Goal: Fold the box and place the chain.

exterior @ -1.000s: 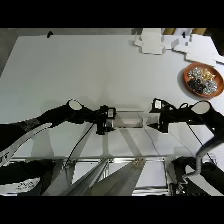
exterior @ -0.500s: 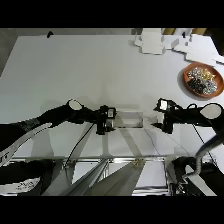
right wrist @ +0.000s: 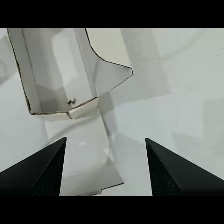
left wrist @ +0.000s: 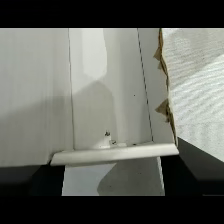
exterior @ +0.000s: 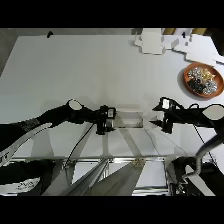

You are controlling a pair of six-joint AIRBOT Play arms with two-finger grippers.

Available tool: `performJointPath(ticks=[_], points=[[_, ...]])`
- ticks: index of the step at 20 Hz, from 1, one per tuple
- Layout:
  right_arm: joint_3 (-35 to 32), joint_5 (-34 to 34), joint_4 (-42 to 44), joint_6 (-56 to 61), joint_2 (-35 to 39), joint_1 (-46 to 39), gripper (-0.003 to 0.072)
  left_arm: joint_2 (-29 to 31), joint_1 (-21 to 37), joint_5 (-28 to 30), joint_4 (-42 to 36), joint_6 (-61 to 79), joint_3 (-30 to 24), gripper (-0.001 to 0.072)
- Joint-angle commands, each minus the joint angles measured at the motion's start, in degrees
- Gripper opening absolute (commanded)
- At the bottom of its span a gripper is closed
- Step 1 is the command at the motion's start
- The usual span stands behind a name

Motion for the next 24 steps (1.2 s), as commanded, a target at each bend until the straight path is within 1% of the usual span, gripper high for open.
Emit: performJointPath(ticks=[1,4,5,6,7,8,9,10,12,13,15,17,19,21,22,23,24], points=[[0.02,0.37,0.22,0.09,0.24,-0.04,0.0497,0.04,0.04,0.00,0.00,0.00,-0.02,0.0150],[0.02,0.31,0.24,1.57,0.24,-0.04,0.0492,0.04,0.02,0.02,0.00,0.00,-0.02,0.0150],[0.02,0.39,0.31,1.55,0.24,-0.04,0.0456,0.04,0.02,0.02,0.00,0.00,-0.02,0.0150],[0.02,0.79,0.61,1.55,0.24,-0.04,0.0371,0.04,0.02,0.00,0.00,0.00,-0.02,0.0150],[0.02,1.36,1.31,1.51,0.24,-0.04,0.0309,0.04,0.02,0.02,0.00,0.00,-0.02,0.0150],[0.02,1.99,1.97,1.49,0.24,0.07,0.0271,0.04,0.02,0.02,0.00,0.00,-0.02,0.0150],[0.02,2.10,2.49,1.51,0.24,0.61,0.0253,0.04,0.02,0.02,0.00,0.00,-0.02,0.0150],[0.02,2.45,2.89,1.51,0.24,1.46,0.0210,0.04,0.02,0.02,0.00,-0.02,-0.02,0.0150],[0.00,4.22,3.04,1.49,0.22,3.80,0.0072,0.04,0.02,0.02,0.00,0.00,-0.02,0.0150],[0.00,4.50,3.08,1.49,0.22,5.29,0.0034,0.04,0.02,0.02,0.00,0.00,-0.02,0.0150],[0.00,3.15,5.27,1.46,0.17,8.66,0.0026,0.04,0.02,0.00,0.00,0.00,-0.02,0.0150],[0.00,-1.33,11.13,1.16,-0.02,10.78,0.0025,0.04,0.02,0.02,0.00,0.00,-0.02,0.0150],[0.00,-8.37,19.12,-0.85,-0.85,11.32,0.0025,0.04,0.02,0.02,0.00,0.00,-0.02,0.0150],[0.00,-17.75,25.20,-1.09,-3.54,11.32,0.0025,0.04,0.02,0.00,0.00,0.00,-0.02,0.0150],[0.00,-22.38,26.05,-1.05,-5.77,11.32,0.0025,0.04,0.04,0.00,0.00,0.00,-0.02,0.0150],[0.00,-25.20,26.16,-0.55,-8.11,11.32,0.0025,0.04,0.02,0.02,0.00,0.00,-0.02,0.0150],[0.02,-26.16,26.14,-0.52,-10.88,11.32,0.0025,0.04,0.02,0.02,0.00,0.00,-0.02,0.0150]])
